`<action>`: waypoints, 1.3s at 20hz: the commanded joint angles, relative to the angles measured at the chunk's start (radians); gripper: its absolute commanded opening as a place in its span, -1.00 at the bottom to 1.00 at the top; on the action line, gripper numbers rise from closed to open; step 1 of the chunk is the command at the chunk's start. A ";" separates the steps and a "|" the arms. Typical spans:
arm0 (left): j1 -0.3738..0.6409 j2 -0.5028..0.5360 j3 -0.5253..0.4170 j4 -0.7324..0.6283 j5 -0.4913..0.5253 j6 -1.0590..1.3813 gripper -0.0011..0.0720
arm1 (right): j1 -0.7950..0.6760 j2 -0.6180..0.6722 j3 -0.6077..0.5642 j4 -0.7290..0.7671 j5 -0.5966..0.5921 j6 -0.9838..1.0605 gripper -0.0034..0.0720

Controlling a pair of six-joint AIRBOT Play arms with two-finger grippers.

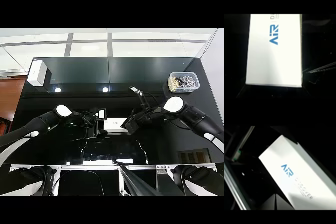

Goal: Fold the box and place the chain.

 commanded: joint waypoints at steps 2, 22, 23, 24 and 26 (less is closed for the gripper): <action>0.000 -0.001 0.000 0.000 0.000 0.001 0.12 | -0.001 -0.072 -0.038 0.090 -0.045 0.114 -0.90; 0.008 0.077 0.005 0.055 -0.002 -0.125 0.83 | -0.295 0.134 0.112 -0.159 0.111 0.069 -0.88; 0.008 0.120 0.009 0.111 -0.002 -0.217 0.98 | -0.356 0.164 0.113 -0.196 0.135 0.080 -0.88; 0.008 0.169 0.017 0.177 -0.025 -0.311 0.98 | -0.423 0.189 0.113 -0.224 0.177 0.090 -0.88; 0.008 0.246 0.046 0.263 -0.108 -0.409 0.98 | -0.530 0.208 0.113 -0.243 0.264 0.095 -0.88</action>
